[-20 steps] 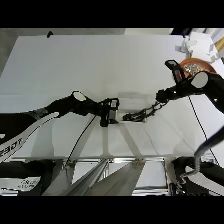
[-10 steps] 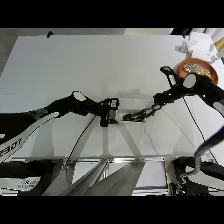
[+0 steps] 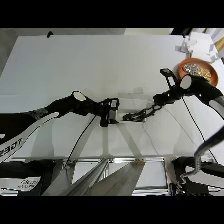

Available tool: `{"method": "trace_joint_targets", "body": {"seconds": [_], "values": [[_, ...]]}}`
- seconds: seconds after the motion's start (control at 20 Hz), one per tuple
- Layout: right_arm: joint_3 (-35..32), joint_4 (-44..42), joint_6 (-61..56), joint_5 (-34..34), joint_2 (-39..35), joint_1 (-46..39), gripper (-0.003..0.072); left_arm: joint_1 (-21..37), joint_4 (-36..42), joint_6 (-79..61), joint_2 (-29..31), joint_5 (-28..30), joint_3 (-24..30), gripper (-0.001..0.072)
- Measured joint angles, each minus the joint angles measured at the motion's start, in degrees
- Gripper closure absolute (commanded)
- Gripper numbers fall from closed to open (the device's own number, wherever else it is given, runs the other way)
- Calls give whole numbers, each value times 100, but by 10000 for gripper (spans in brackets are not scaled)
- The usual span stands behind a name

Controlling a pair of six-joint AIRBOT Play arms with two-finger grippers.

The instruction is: Fold the box and place the chain.

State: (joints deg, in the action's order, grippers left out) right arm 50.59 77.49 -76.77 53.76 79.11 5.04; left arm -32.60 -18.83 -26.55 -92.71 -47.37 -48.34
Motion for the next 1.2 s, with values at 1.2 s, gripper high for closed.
{"method": "trace_joint_targets", "body": {"seconds": [1.2], "values": [[-203, -63, -101, -339, 15, -4, 664, 0, 0, 0, 0, 0, 0, 638]]}}
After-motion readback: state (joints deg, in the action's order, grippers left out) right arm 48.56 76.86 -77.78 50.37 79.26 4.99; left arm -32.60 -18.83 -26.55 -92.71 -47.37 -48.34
